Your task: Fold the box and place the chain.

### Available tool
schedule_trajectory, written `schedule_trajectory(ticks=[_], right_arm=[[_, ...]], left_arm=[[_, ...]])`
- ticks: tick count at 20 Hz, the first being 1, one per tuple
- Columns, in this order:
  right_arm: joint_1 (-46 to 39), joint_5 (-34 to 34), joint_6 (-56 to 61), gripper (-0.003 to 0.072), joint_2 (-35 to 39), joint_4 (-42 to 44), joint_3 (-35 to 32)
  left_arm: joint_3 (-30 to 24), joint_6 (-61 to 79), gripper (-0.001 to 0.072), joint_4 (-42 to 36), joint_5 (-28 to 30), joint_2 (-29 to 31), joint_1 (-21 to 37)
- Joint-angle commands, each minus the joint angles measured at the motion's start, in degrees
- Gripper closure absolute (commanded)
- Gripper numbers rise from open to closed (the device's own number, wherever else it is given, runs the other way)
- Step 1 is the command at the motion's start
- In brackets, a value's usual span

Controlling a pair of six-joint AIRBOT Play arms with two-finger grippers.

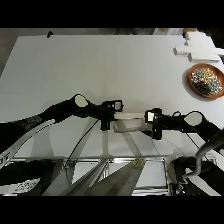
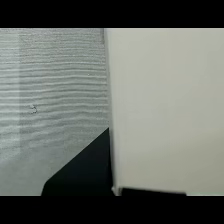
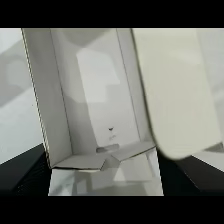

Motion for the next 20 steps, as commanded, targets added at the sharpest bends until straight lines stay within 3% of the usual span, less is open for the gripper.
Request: schedule_trajectory(ticks=[1, 10, 20], right_arm=[[-0.35, 0.74, -4.50, -0.0008, -4.72, 4.44, 0.70], [-4.96, 6.54, -9.73, -0.0003, -9.55, 5.14, 3.43], [-4.11, 6.82, -12.13, 0.0018, -12.92, 7.06, 3.43]], left_arm=[[-0.02, 0.07, 0.0697, 0.02, 0.02, -0.02, -0.02], [-0.02, 0.07, 0.0697, 0.00, 0.00, -0.02, -0.02], [-0.02, 0.07, 0.0697, 0.00, 0.00, -0.02, -0.02]])
